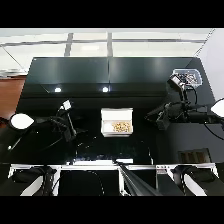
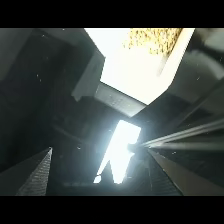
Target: Fold the box and place the chain.
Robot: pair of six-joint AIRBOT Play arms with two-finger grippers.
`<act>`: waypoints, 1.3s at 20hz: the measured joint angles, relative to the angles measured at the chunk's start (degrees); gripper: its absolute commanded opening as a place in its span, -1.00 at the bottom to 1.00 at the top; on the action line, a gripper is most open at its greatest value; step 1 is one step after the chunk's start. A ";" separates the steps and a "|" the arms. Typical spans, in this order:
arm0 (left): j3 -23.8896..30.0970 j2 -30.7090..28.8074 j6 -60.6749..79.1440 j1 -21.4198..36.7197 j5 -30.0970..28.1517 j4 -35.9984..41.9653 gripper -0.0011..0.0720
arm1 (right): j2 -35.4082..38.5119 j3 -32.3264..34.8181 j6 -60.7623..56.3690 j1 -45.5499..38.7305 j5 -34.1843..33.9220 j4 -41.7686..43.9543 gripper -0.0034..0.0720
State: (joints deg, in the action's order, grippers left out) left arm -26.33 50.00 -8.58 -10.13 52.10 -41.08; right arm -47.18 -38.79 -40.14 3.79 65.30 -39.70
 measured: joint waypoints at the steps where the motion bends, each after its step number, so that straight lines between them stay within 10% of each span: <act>1: -0.92 1.84 2.08 -0.07 -0.11 0.22 0.99 | 0.00 0.00 -0.02 0.00 0.00 0.00 -0.08; 26: -9.40 26.49 23.10 -11.96 -2.54 11.32 0.97 | -0.02 0.00 -0.83 -0.07 -4.09 -2.58 -0.08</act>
State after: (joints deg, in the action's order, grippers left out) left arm -35.73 76.49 14.52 -22.09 49.56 -29.76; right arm -47.20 -38.79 -40.97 3.73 61.21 -42.28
